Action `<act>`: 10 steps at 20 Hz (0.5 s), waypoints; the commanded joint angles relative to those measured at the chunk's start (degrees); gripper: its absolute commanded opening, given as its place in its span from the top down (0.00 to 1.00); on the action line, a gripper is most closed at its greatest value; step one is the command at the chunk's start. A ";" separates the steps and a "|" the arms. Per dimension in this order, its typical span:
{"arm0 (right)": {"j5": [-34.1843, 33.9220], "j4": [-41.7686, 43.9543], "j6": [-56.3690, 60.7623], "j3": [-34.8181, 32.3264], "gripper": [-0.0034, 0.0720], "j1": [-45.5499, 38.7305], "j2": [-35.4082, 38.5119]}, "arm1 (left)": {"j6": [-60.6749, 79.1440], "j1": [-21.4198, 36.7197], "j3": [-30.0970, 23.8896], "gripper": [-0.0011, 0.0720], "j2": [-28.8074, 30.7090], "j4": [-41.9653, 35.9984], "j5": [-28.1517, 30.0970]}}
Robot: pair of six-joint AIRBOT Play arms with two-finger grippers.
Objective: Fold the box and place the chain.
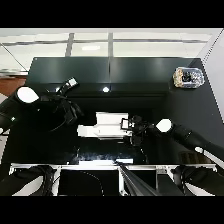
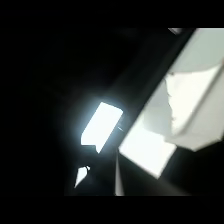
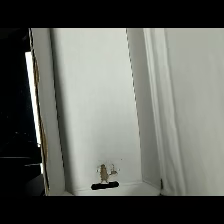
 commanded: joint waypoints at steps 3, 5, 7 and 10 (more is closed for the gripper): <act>0.04 0.00 0.02 -0.02 0.33 0.02 -0.02 | 2.14 -0.07 -5.84 0.01 0.83 1.20 -4.90; 0.04 0.00 0.02 -0.02 0.33 0.02 -0.02 | 12.17 -1.95 -8.33 0.01 0.83 -1.07 -4.09; 0.09 0.00 0.02 -0.02 0.33 0.02 -0.02 | 24.26 -4.20 -10.69 0.01 0.81 -3.39 -0.39; 0.07 0.00 0.02 -0.02 0.33 0.02 -0.02 | 29.68 -8.48 -13.44 0.01 0.74 -6.27 9.20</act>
